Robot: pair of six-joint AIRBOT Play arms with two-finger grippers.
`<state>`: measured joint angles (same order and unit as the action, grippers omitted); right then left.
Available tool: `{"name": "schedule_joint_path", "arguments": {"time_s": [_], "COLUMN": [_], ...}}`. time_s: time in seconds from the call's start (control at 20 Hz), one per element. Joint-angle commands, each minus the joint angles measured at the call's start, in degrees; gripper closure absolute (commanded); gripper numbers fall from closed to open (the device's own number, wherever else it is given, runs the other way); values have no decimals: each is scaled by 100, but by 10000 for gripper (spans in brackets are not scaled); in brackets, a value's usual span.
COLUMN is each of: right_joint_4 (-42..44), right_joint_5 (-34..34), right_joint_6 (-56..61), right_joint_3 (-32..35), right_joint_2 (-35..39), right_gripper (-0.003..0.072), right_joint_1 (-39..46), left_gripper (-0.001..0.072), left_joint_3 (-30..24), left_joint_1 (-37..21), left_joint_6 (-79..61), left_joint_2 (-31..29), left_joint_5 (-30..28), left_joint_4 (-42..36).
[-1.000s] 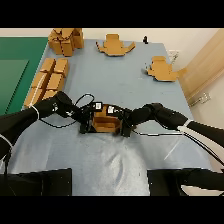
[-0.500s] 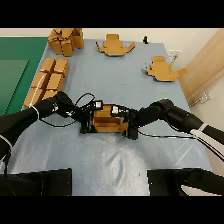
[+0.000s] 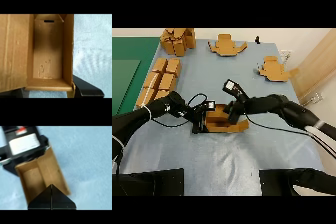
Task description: Fold the box.
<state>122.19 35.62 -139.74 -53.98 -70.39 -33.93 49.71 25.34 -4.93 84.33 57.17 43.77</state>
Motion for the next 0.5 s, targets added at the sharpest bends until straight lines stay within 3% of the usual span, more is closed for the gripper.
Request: {"name": "schedule_joint_path", "arguments": {"time_s": [0.0,0.1,0.2,0.35,0.45], "right_joint_4": [155,149,164,256,302], "right_joint_5": [-275,214,1300,2796,3132], "right_joint_6": [282,643,811,835,761], "right_joint_3": [-815,-1513,-2107,-2551,-2618], "right_joint_2": [-1139,-1825,-2465,-3047,-3169], "right_gripper": [683,683,683,683,683], "right_joint_1": [4,96,295,511,551], "left_gripper": [691,691,691,691,691], "left_joint_3": [-2,-2,-2,-2,-2], "left_joint_1": [2,2,2,2,2], "left_joint_6": [2,2,2,2,2], "left_joint_2": [4,4,4,4,4], "left_joint_5": [-20,-20,-20,-26,-42], "left_joint_4": [98,131,133,131,131]}}
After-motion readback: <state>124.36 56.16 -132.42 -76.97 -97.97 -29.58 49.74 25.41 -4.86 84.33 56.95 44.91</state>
